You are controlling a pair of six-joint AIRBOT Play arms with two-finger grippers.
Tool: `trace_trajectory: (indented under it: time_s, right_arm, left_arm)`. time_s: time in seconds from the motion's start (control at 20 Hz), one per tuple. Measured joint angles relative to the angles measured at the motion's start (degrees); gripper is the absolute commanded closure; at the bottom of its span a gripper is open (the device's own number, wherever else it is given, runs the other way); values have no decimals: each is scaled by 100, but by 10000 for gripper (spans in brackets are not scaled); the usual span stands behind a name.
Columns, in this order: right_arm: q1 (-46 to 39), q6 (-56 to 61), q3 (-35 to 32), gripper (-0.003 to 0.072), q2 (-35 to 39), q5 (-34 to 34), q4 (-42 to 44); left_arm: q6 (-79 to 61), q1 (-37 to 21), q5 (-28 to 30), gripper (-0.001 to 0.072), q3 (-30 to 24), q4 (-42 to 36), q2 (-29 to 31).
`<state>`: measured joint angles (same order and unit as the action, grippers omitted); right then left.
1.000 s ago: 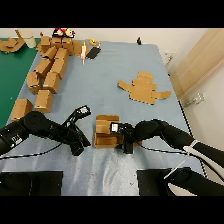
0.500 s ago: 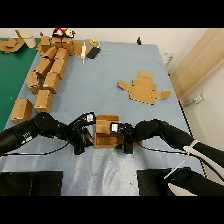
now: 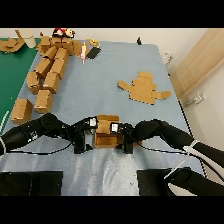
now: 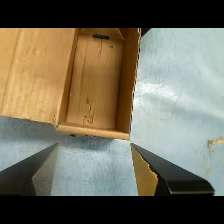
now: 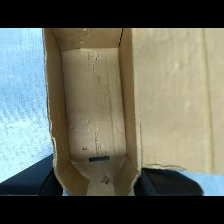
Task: Fold the box.
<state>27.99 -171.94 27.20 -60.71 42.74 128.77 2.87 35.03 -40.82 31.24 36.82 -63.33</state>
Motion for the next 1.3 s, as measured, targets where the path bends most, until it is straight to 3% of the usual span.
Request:
trace_trajectory:
  time_s: [0.6, 1.3]
  right_arm:
    - [0, 0, 0, 140, 0, 0, 2]
    - [-2, 0, 0, 141, 0, 4, -2]
  left_arm:
    - [-914, 24, 391, 19, 22, -74, -229]
    - [-1084, 107, 315, 19, 96, -328, -374]
